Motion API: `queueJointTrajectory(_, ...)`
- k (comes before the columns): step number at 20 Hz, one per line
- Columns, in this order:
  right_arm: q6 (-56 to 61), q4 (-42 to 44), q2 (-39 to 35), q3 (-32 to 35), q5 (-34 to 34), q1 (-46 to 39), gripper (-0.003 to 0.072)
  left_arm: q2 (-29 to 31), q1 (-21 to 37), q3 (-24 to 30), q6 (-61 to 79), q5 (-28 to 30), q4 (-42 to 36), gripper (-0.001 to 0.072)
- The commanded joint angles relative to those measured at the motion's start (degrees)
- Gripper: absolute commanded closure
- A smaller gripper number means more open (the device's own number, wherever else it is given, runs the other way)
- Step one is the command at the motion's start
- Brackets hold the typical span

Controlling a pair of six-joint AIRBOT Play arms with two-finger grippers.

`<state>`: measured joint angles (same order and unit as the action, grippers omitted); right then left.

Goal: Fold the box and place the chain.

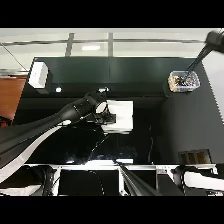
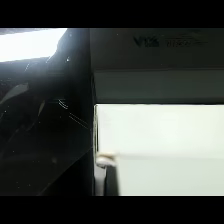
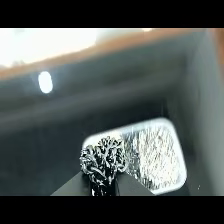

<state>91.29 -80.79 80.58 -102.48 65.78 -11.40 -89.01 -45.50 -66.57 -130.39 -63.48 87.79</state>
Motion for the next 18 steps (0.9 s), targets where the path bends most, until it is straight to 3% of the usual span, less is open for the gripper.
queueJointTrajectory(1, -2.21, 2.78, -9.97, -0.07, -2.27, -0.02, 0.0671, -0.02, 0.04, 0.0, 0.0, 0.31, 0.0, 0.0682)
queueJointTrajectory(9, -6.6, 16.65, -21.22, -0.31, -6.4, -0.02, 0.0672, -0.02, 0.04, 0.0, 0.02, 0.31, 0.0, 0.0682)
queueJointTrajectory(16, -11.61, 29.59, -25.68, -0.31, 3.23, -0.02, 0.0671, -0.02, 0.04, 0.0, 0.02, 0.04, 0.02, 0.0682)
queueJointTrajectory(18, -13.33, 34.45, -26.03, -0.31, 9.07, 0.0, 0.0671, -0.02, 0.04, 0.0, 0.02, 0.09, 0.02, 0.0682)
